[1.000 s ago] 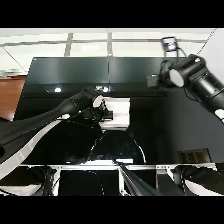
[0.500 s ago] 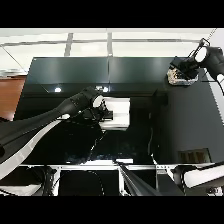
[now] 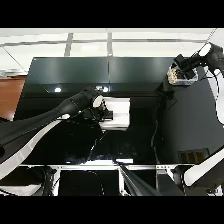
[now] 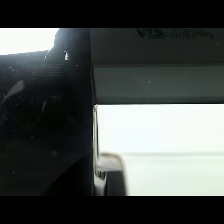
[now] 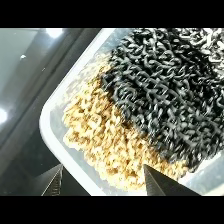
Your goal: Fold the box and place the chain.
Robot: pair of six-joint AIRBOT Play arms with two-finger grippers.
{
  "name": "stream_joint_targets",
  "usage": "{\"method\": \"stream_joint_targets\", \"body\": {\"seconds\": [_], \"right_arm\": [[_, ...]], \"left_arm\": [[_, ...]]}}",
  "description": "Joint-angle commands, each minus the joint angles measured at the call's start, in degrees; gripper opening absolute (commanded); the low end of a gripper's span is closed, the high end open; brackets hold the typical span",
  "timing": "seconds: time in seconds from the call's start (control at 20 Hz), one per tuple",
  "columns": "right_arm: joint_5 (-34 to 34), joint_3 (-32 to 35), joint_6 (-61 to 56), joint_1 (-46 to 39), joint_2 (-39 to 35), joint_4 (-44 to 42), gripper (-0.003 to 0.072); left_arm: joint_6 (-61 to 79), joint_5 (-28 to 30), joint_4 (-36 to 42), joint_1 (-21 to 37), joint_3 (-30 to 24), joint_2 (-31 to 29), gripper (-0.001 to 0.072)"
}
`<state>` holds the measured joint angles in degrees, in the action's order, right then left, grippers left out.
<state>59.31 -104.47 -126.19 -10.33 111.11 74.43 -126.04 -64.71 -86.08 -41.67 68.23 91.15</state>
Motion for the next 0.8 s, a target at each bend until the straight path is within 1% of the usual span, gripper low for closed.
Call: {"method": "stream_joint_targets", "body": {"seconds": [0.0,0.2,0.25,0.4,0.55,0.75], "right_arm": [[-1.6,-0.6,-1.6,-0.3,1.5,-0.6,0.0563],[-2.6,-0.6,-1.6,-0.3,2.3,-0.9,0.0552],[-2.7,-0.6,-1.6,-0.3,2.4,-0.9,0.0492],[-3.3,-1.7,-0.3,-0.3,2.3,-1.0,0.0492],[-1.6,-4.4,0.8,-0.4,2.2,-1.0,0.0492],[1.0,-5.5,0.7,-1.0,2.2,-1.4,0.0492]], "left_arm": [[0.0,0.0,0.0,0.0,0.0,0.0,0.0030],[0.0,0.0,0.0,0.0,0.0,0.0,0.0030],[0.0,0.0,0.0,0.0,0.0,0.0,0.0030],[0.0,0.0,0.0,0.0,0.0,0.0,0.0030],[0.0,0.0,0.0,0.0,0.0,0.0,0.0030],[0.0,0.0,0.0,0.0,0.0,0.0,0.0030]]}}
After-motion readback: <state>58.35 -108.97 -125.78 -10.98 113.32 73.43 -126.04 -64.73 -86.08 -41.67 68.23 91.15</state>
